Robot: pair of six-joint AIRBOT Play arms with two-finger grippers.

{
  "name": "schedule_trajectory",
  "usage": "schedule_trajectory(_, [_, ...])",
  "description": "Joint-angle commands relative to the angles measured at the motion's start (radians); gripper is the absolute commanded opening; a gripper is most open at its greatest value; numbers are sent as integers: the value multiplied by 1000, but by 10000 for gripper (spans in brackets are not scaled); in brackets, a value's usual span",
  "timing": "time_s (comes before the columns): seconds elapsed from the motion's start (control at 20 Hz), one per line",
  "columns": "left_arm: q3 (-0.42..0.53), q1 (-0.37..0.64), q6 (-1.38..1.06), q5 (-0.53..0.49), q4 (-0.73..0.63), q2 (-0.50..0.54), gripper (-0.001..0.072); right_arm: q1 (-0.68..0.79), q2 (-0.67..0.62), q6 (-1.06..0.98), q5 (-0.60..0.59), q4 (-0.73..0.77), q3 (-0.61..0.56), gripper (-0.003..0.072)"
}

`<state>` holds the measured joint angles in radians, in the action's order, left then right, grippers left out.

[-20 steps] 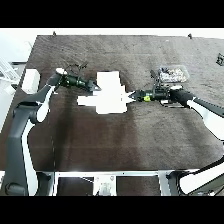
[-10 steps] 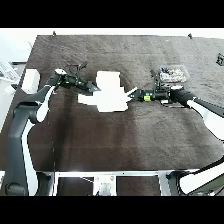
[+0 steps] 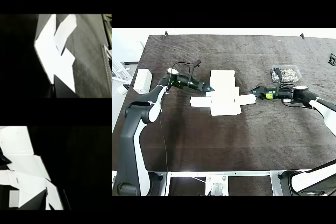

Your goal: Fold the box and place the chain.

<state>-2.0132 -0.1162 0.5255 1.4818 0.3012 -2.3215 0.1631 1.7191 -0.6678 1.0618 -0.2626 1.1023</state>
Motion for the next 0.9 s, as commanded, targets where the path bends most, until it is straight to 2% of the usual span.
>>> schedule_trajectory(0.0, [-1, 1, -165, 16, -47, 10, 16, 53, -15, 42, 24, 28, 1, 272])
schedule_trajectory(0.4, [7, 0, -455, -31, 0, 66, 16, 58, -15, 101, 24, 55, 0, 272])
schedule_trajectory(0.55, [68, -10, -536, -40, 16, 90, 15, 58, -15, 105, 19, 73, 0, 272])
schedule_trajectory(0.7, [145, -29, -618, -119, 56, 140, 16, 59, -15, 105, 19, 72, 0, 272])
schedule_trajectory(0.85, [267, -59, -764, -219, 93, 201, 15, 60, -14, 117, 16, 72, 0, 273])
